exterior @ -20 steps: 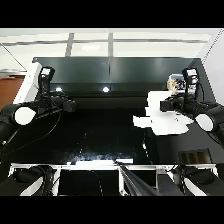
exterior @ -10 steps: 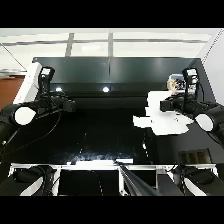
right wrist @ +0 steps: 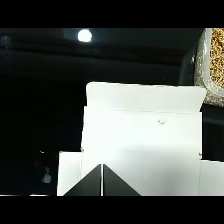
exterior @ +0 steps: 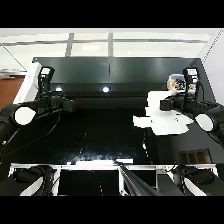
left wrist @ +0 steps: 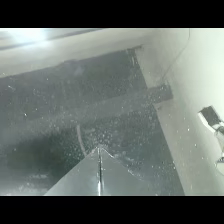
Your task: Fold the box and place the chain.
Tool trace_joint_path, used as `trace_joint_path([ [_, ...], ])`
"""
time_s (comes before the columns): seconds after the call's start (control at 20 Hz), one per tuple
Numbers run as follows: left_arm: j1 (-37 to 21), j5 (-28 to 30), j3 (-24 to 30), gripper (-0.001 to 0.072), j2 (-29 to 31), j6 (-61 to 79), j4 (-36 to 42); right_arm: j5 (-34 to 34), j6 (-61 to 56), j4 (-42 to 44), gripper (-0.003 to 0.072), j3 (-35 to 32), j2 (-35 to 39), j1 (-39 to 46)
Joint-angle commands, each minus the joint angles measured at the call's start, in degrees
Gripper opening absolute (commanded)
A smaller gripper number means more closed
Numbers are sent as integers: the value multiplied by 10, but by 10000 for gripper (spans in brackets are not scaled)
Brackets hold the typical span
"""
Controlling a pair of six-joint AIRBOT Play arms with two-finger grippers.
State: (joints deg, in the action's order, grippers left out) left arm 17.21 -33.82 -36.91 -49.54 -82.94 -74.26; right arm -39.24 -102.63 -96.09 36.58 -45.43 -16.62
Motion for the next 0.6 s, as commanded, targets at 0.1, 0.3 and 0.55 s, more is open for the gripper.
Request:
trace_joint_path([
  [0.1, 0, 34, 0, 434, -1, 0, 4, 12, -5, 0, 714, -2, -5, 2],
  [0.3, -1, 18, 0, 705, -2, 0, 2, -29, -73, -12, 706, 33, -5, 109],
  [0.55, -1, 18, 0, 704, -2, 0, 15, -58, -19, 26, 706, 67, -39, 471],
])
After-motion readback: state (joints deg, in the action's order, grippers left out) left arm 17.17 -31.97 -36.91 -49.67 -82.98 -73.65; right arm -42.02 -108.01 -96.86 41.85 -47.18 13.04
